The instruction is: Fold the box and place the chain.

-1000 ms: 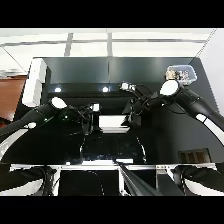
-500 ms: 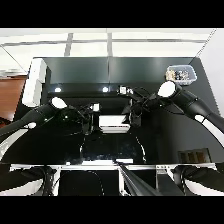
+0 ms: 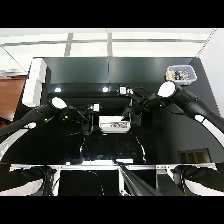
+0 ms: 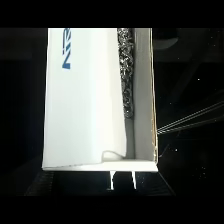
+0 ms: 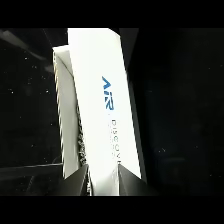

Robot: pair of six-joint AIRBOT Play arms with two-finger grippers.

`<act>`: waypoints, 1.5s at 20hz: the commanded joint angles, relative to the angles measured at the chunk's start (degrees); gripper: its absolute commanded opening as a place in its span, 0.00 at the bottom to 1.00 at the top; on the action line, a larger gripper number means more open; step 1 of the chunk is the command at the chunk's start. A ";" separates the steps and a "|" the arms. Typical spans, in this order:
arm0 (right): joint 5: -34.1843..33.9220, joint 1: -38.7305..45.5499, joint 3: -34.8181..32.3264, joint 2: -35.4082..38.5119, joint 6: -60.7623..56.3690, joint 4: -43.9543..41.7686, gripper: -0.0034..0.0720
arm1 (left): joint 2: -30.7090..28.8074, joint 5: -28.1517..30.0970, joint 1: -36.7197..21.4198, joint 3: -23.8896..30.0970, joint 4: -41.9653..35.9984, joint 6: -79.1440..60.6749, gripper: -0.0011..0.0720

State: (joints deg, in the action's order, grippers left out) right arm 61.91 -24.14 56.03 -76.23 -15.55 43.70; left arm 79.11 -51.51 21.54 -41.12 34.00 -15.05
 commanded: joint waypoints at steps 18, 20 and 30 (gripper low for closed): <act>-0.66 -2.05 -0.04 -0.02 -0.79 4.17 0.41 | 0.04 0.02 0.00 -0.04 0.04 0.04 0.48; -0.68 -2.05 -0.04 -0.02 -1.18 4.20 0.41 | 0.04 0.02 0.00 -0.04 0.04 0.04 0.48; 0.11 -2.08 -0.04 0.02 -1.62 4.52 0.55 | 0.04 0.02 0.00 -0.04 0.04 0.04 0.48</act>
State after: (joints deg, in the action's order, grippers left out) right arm 61.30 -26.15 55.96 -76.25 -17.02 48.01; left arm 79.13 -51.46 21.54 -41.10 34.00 -15.00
